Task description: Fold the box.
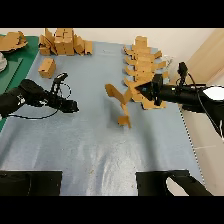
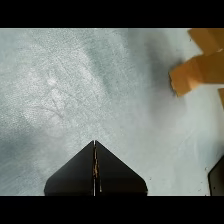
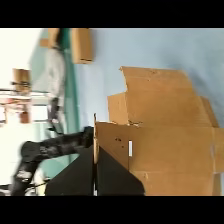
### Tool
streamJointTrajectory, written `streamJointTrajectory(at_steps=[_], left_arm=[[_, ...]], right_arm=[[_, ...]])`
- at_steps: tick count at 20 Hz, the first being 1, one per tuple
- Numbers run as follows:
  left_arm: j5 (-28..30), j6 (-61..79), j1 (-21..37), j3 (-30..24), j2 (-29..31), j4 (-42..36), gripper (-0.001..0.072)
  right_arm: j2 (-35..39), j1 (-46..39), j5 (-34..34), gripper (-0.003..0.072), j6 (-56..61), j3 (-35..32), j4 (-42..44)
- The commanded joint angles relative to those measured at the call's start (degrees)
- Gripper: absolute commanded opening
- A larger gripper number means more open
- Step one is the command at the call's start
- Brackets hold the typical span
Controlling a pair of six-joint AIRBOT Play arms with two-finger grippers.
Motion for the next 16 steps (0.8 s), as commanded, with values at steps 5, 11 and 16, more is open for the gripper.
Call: streamJointTrajectory(at_steps=[5,11,16], left_arm=[[1.44,3.21,0.26,-0.26,0.0,-1.68,0.001],[0.63,3.19,0.26,-0.26,0.0,-1.7,0.001],[-0.5,3.15,0.33,-0.24,0.0,-1.68,0.001]], right_arm=[[0.04,8.5,-6.84,0.0,-4.39,9.57,17.68],[0.04,9.86,-2.16,0.0001,7.56,1.11,-1.81],[1.01,10.4,-5.33,0.0001,11.15,-15.06,-12.63]])
